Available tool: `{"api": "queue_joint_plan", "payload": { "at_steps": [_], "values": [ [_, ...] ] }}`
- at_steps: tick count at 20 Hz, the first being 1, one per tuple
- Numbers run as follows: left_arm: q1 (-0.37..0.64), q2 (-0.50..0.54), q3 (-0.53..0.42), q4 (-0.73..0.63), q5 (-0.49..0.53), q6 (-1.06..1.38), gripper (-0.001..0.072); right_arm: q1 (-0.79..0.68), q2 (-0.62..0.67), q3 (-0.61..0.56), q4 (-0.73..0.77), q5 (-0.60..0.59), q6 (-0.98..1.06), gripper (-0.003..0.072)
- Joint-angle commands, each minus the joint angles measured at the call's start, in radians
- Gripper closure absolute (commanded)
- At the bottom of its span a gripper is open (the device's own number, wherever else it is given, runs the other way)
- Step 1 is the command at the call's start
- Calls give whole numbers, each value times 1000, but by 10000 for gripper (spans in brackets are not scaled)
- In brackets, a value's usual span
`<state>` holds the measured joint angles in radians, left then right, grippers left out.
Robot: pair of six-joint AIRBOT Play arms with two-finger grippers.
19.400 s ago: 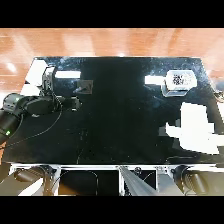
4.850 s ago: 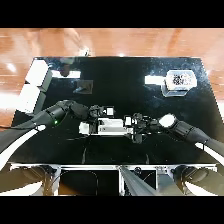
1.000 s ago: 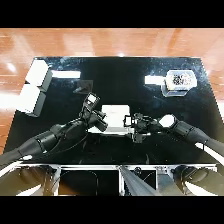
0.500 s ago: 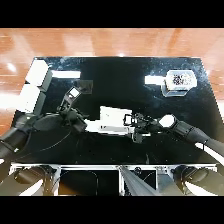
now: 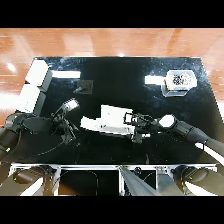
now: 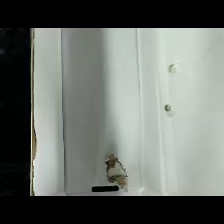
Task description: Fold the box and place the chain.
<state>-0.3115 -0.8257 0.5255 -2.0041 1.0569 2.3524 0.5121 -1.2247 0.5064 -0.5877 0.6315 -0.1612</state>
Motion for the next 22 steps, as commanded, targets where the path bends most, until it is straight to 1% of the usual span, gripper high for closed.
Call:
{"api": "queue_joint_plan", "payload": {
  "at_steps": [1,3,7,8,12,18,19,20,21,22],
  "values": [
    [4,2,1,-34,41,16,688,8,0,0,-19,-1,-16,19],
    [3,5,0,-80,33,16,689,14,0,0,-19,0,-31,21],
    [-11,-3,0,-78,-109,54,686,13,0,0,-16,-2,-31,29],
    [-11,-13,0,-78,-127,54,686,14,0,0,-16,-1,-31,28],
    [-30,-69,0,-84,-124,106,686,14,0,0,-15,-3,-31,29],
    [-32,-71,1,-75,-116,120,685,14,0,0,-15,-3,-31,29],
    [-32,-71,1,-68,-108,155,655,13,0,0,-15,-3,-31,29],
    [-35,-71,1,-63,-103,206,523,14,0,0,-15,-3,-31,29],
    [-45,-71,1,-57,-103,263,346,13,0,0,-15,-4,-31,29],
    [-63,-71,1,-57,-107,301,270,13,0,0,-15,-4,-31,29]
  ]
}}
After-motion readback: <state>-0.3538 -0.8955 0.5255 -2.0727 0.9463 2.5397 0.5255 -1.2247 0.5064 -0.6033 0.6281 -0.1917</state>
